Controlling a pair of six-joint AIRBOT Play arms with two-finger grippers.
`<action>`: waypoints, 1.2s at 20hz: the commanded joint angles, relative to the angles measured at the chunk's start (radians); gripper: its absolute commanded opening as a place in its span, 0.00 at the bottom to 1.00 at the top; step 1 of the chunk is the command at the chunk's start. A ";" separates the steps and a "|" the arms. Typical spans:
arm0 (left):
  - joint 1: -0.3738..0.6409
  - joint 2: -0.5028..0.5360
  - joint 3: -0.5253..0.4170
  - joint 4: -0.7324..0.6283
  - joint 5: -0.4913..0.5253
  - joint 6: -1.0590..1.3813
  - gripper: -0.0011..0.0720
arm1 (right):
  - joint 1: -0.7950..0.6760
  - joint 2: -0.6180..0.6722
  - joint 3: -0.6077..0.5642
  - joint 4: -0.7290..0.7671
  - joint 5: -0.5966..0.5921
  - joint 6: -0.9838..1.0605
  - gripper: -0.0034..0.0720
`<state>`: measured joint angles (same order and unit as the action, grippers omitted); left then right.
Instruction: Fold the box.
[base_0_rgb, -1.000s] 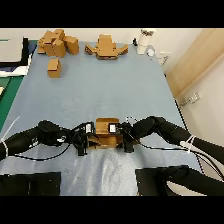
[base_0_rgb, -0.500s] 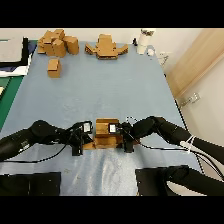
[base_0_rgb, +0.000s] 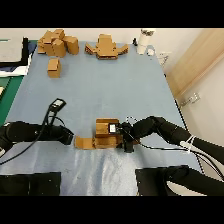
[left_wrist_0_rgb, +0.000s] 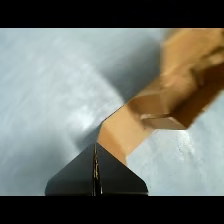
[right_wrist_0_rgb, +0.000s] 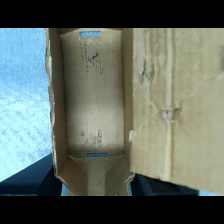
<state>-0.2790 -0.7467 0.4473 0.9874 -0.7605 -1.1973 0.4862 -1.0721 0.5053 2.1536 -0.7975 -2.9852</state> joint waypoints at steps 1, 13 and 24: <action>0.110 -0.026 0.000 0.085 -0.175 -0.321 0.03 | 0.000 -0.001 0.000 0.000 0.000 0.000 0.77; -0.148 -0.246 0.001 -0.120 -0.008 -0.311 0.03 | 0.000 -0.001 0.000 0.000 0.000 0.000 0.77; -0.170 -0.239 0.018 -0.242 0.057 -0.181 0.03 | 0.000 -0.001 0.000 0.000 0.000 0.000 0.77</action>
<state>-0.4442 -0.9882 0.4534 0.8024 -0.6964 -1.4563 0.4862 -1.0721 0.5053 2.1536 -0.7982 -2.9852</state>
